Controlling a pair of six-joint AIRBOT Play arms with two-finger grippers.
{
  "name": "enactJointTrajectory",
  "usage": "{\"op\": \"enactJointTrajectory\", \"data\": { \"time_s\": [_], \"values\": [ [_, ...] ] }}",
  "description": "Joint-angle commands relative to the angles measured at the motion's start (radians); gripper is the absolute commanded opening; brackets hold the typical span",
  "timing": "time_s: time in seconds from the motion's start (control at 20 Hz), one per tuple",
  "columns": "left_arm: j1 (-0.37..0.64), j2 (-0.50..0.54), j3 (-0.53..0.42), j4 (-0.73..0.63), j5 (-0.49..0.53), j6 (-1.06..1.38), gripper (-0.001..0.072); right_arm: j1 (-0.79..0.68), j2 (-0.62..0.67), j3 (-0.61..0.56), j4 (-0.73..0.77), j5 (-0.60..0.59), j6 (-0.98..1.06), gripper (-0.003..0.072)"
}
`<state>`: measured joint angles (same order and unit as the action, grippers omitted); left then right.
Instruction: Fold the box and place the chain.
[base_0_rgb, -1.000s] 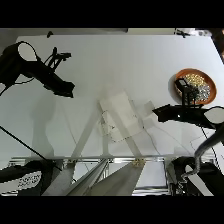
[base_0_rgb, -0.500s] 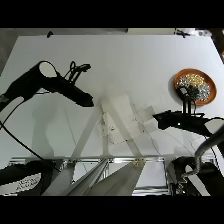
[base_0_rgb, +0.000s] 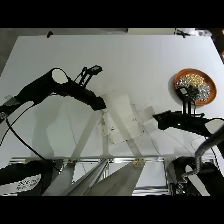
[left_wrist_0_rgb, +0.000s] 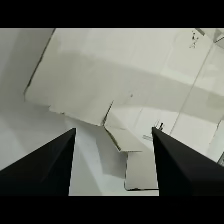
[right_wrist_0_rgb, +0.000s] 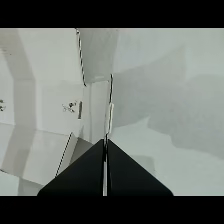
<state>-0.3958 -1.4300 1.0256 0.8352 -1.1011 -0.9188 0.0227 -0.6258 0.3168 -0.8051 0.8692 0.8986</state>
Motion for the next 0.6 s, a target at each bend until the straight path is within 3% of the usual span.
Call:
{"op": "enactJointTrajectory", "data": {
  "time_s": [0.0, 0.3, 0.55],
  "values": [
    [0.055, -0.024, -0.002, -0.075, -0.095, 0.089, 0.0529, 0.001, 0.001, 0.000, 0.028, -0.003, -0.018, 0.0017],
    [0.068, -0.161, -0.003, -0.146, -0.121, 0.136, 0.0530, 0.001, 0.001, 0.000, 0.028, -0.003, -0.018, 0.0017],
    [0.068, -0.282, -0.003, -0.282, -0.177, 0.218, 0.0529, 0.001, 0.001, 0.000, 0.028, -0.003, -0.018, 0.0017]
  ]
}}
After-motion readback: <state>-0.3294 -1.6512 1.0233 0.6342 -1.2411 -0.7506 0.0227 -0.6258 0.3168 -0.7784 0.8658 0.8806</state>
